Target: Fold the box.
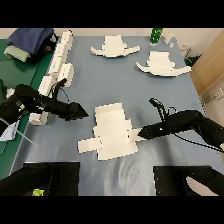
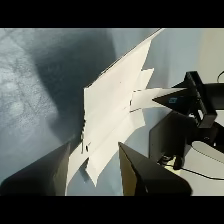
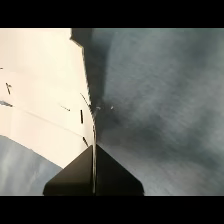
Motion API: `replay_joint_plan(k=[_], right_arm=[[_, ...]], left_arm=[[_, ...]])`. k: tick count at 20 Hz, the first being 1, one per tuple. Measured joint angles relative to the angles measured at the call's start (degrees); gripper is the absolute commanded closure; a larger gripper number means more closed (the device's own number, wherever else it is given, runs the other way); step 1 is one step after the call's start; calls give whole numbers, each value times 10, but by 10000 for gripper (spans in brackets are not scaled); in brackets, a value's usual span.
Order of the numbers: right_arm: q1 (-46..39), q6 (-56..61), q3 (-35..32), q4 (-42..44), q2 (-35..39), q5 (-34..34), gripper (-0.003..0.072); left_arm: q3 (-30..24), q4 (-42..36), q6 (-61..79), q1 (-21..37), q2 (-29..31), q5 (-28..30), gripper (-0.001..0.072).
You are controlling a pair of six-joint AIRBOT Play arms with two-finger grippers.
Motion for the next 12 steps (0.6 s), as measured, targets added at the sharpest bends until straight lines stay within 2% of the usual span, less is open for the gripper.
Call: replay_joint_plan(k=[7, 12], right_arm=[[42, 2, -4, -1, 10, 38, 687], [49, 12, -4, -2, 11, 46, 687]], left_arm=[[11, -69, 137, -5, -149, -4, 249], [64, -92, 193, -59, -225, -9, 251]])
